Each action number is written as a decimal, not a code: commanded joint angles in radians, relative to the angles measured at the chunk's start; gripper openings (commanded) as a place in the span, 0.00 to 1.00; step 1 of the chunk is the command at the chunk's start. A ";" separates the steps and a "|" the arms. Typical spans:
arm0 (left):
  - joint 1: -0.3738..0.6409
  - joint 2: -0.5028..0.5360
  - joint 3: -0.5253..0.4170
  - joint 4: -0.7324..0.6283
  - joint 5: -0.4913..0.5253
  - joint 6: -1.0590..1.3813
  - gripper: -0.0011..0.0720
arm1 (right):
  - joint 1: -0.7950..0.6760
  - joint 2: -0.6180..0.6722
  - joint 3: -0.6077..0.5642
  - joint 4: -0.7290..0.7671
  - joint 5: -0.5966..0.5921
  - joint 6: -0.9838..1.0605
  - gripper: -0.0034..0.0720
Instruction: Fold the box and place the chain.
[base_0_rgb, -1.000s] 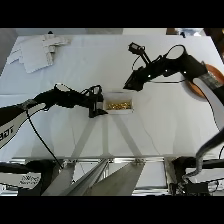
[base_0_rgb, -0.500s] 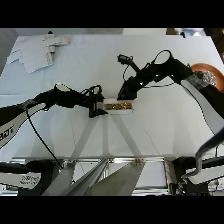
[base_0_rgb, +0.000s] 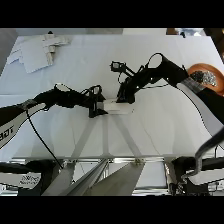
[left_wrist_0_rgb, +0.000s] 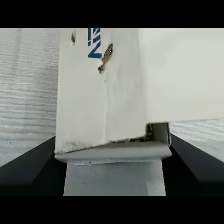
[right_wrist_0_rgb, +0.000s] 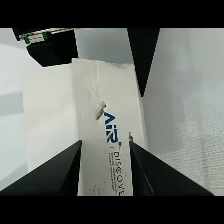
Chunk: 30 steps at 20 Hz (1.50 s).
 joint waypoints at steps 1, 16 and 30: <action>0.000 0.000 0.000 0.000 0.000 0.000 0.14 | 0.006 0.062 -0.075 -0.006 -0.086 -0.052 0.49; 0.000 0.000 0.000 0.000 0.000 0.000 0.14 | 0.076 0.116 -0.184 0.001 -0.193 -0.221 0.53; 0.000 0.000 0.000 0.000 0.000 0.000 0.14 | 0.076 0.190 -0.234 -0.006 -0.385 -0.217 0.51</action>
